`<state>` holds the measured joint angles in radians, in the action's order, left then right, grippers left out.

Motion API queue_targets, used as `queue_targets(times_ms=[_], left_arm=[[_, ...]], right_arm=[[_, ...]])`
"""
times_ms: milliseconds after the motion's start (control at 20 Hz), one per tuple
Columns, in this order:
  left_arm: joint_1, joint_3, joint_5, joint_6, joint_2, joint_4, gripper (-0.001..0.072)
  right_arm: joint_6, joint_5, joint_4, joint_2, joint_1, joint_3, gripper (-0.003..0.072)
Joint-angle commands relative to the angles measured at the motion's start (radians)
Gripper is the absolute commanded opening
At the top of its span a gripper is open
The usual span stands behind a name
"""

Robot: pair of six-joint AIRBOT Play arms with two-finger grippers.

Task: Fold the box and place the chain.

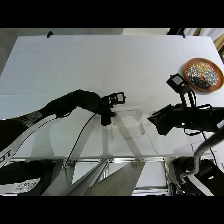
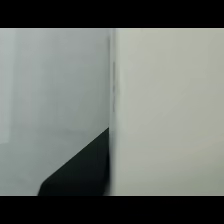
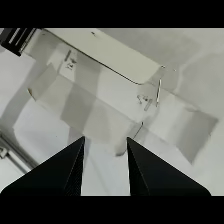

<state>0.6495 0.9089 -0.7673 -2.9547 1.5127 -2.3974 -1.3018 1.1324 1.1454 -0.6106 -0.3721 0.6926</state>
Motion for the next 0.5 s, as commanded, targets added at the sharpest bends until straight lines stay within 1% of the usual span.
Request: queue_targets(times_ms=[0,50,100,150,200,450], left_arm=[[0.000,0.001,-0.008,0.000,-0.002,-0.012,0.0220],[0.000,0.002,-0.015,0.000,-0.002,-0.011,0.0232],[0.000,0.002,-0.022,0.000,-0.002,-0.009,0.0222],[0.000,0.002,-0.022,0.000,-0.002,-0.002,0.0157],[0.000,0.002,-0.022,0.000,-0.002,0.013,0.0015],[0.000,0.002,-0.024,0.000,-0.002,0.116,0.0006]], right_arm=[[0.000,0.000,0.000,-0.001,-0.001,-0.001,0.0295],[0.000,0.000,0.000,-0.001,-0.001,-0.001,0.0295],[0.000,0.001,-0.001,-0.001,-0.001,-0.001,0.0295],[0.000,0.002,0.000,-0.001,-0.001,-0.001,0.0295],[0.000,0.003,-0.001,-0.001,-0.001,-0.001,0.0295],[0.000,0.003,-0.001,-0.001,-0.001,-0.001,0.0295]])
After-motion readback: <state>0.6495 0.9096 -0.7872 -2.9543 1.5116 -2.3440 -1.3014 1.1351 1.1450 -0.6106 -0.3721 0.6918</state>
